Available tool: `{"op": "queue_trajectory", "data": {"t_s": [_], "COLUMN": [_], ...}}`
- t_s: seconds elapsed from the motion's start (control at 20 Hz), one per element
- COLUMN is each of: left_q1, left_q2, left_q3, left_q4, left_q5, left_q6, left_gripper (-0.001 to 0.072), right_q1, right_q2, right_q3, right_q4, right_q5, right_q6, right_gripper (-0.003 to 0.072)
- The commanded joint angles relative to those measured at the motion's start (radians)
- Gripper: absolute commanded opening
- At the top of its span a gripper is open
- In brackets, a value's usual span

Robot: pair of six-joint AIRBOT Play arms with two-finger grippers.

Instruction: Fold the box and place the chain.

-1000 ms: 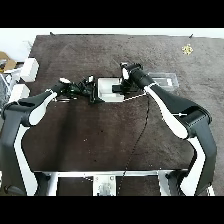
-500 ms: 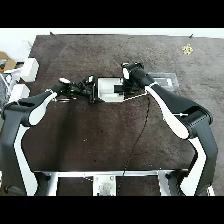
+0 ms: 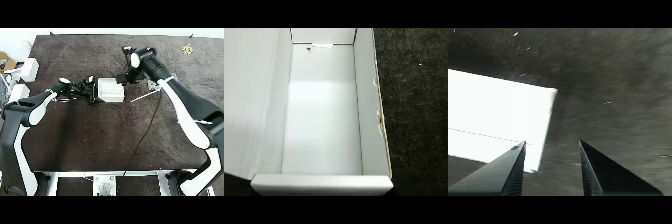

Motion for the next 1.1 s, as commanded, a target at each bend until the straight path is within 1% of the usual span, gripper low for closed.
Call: {"op": "queue_trajectory", "data": {"t_s": [0.0, 0.1, 0.15, 0.2, 0.25, 0.3, 0.35, 0.4, 0.5, 0.7, 0.85, 0.95, 1.0, 1.05], "left_q1": [0.001, 0.001, 0.001, 0.001, 0.001, 0.001, 0.001, 0.001, 0.001, 0.001, 0.001, 0.001, 0.001, 0.001], "left_q2": [0.000, 0.000, 0.000, 0.000, 0.000, 0.000, 0.000, 0.000, 0.000, 0.000, 0.000, 0.000, 0.000, 0.000], "left_q3": [0.000, 0.000, 0.000, 0.000, 0.000, 0.000, 0.000, 0.000, 0.000, 0.000, 0.000, 0.000, 0.000, 0.000], "left_q4": [0.000, 0.000, 0.000, 0.000, 0.000, 0.000, 0.000, 0.000, 0.000, 0.000, 0.000, 0.000, 0.000, 0.000], "left_q5": [0.001, 0.001, 0.001, 0.001, 0.001, 0.001, 0.001, 0.001, 0.001, 0.001, 0.001, 0.002, 0.001, 0.001], "left_q6": [0.000, 0.000, 0.000, 0.000, 0.000, 0.000, 0.000, 0.000, 0.000, 0.000, 0.000, 0.000, 0.000, 0.000], "left_gripper": [0.0222, 0.0222, 0.0222, 0.0222, 0.0222, 0.0222, 0.0222, 0.0222, 0.0223, 0.0222, 0.0222, 0.0222, 0.0222, 0.0222], "right_q1": [-0.053, -0.139, -0.190, -0.248, -0.299, -0.346, -0.387, -0.420, -0.453, -0.459, -0.459, -0.459, -0.459, -0.458], "right_q2": [0.085, 0.089, 0.081, 0.066, 0.051, 0.035, 0.012, -0.014, -0.054, -0.111, -0.143, -0.164, -0.175, -0.183], "right_q3": [0.011, 0.009, 0.003, 0.000, -0.011, -0.025, -0.036, -0.042, -0.044, -0.044, -0.044, -0.044, -0.044, -0.044], "right_q4": [-0.094, -0.128, -0.114, -0.082, -0.034, 0.009, 0.047, 0.078, 0.109, 0.159, 0.229, 0.237, 0.240, 0.239], "right_q5": [0.000, -0.005, -0.003, 0.003, 0.001, 0.001, 0.000, -0.005, -0.038, -0.134, -0.145, -0.148, -0.148, -0.148], "right_q6": [-0.118, -0.130, -0.134, -0.142, -0.145, -0.145, -0.164, -0.186, -0.201, -0.234, -0.272, -0.271, -0.271, -0.271], "right_gripper": [0.0377, 0.0375, 0.0302, 0.0155, 0.0142, 0.0216, 0.0345, 0.0317, 0.0317, 0.0316, 0.0316, 0.0308, 0.0266, 0.0265]}}
